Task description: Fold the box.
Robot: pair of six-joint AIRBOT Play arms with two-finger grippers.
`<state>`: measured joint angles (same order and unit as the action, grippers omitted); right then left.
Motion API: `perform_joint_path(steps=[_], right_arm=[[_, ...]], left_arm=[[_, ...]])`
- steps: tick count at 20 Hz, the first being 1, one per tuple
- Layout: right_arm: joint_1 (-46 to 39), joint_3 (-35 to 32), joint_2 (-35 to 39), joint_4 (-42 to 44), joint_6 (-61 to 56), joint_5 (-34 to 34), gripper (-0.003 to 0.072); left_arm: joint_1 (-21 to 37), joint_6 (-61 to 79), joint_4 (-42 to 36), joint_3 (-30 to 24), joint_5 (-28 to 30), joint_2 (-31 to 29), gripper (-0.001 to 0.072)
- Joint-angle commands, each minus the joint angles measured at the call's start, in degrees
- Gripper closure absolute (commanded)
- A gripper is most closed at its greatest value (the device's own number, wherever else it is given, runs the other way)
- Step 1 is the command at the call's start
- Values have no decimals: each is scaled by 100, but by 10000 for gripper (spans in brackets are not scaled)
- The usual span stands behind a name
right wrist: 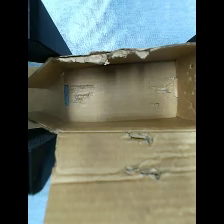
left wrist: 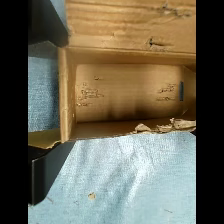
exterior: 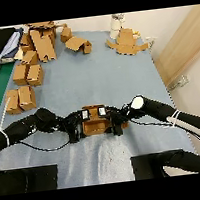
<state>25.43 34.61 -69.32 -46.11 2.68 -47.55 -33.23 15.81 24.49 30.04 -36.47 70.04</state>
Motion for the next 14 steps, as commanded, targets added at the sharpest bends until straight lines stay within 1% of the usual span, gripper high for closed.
perform_joint_path(steps=[1, 8, 9, 10, 14], right_arm=[[0, 7, 4, 4, -2, 0, 230], [0, 7, 7, -11, -2, 0, 229], [2, 7, 7, -13, -2, 0, 195], [2, 7, 7, -11, -2, 0, 101], [2, 7, 87, 11, -7, 11, 100]], left_arm=[[0, -4, -4, 2, -11, 2, 264], [2, -9, -2, 2, -9, 2, 264], [2, -26, -2, 2, -9, 2, 264], [2, -46, -4, 2, -9, 2, 264], [2, -46, -4, 2, -9, 2, 264]])
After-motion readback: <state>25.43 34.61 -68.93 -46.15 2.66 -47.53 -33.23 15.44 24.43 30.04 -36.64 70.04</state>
